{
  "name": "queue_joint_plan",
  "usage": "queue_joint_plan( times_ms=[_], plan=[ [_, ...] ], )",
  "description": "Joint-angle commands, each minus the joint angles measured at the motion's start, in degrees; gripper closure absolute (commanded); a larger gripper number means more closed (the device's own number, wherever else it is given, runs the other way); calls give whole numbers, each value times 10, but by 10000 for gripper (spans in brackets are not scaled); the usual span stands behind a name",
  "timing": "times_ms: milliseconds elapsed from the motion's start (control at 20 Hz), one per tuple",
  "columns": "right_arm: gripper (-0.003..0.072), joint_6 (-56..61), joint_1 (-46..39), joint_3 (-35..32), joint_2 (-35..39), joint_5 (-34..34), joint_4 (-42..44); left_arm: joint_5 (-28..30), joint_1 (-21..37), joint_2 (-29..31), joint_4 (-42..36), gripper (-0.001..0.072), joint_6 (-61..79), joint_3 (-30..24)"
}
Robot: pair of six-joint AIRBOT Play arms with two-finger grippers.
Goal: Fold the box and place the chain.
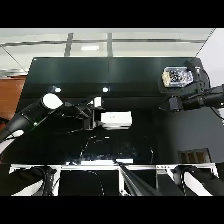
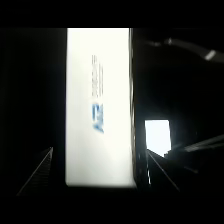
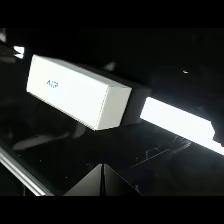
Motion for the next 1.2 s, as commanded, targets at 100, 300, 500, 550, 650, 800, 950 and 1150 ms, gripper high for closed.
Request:
queue_joint_plan(
  times_ms=[100, 300, 500, 550, 650, 800, 950, 1150],
  plan=[
    [672, 2, -17, -3, 16, -36, -6, 35, -57, -86, -27, -1, -40, 85],
    [671, 2, -17, -3, 16, -32, -7, 36, -56, -150, -27, 0, -96, 101],
    [671, 2, -17, -3, 16, -40, -7, 2, -56, -166, -27, 0, -111, 101],
    [672, 2, -17, -3, 16, -43, -7, -1, -56, -167, -27, 1, -111, 101],
    [671, 2, -17, -3, 16, -46, -7, -10, -56, -167, -27, 1, -110, 101],
    [671, 2, -17, -3, 16, -47, -7, -28, -57, -167, -26, 0, -110, 101],
    [671, 2, -17, -3, 16, -47, -7, -22, -62, -167, -15, 0, -104, 101],
    [671, 2, -17, -3, 16, -47, -7, 33, -85, -172, 34, 0, -126, 101]
  ],
)
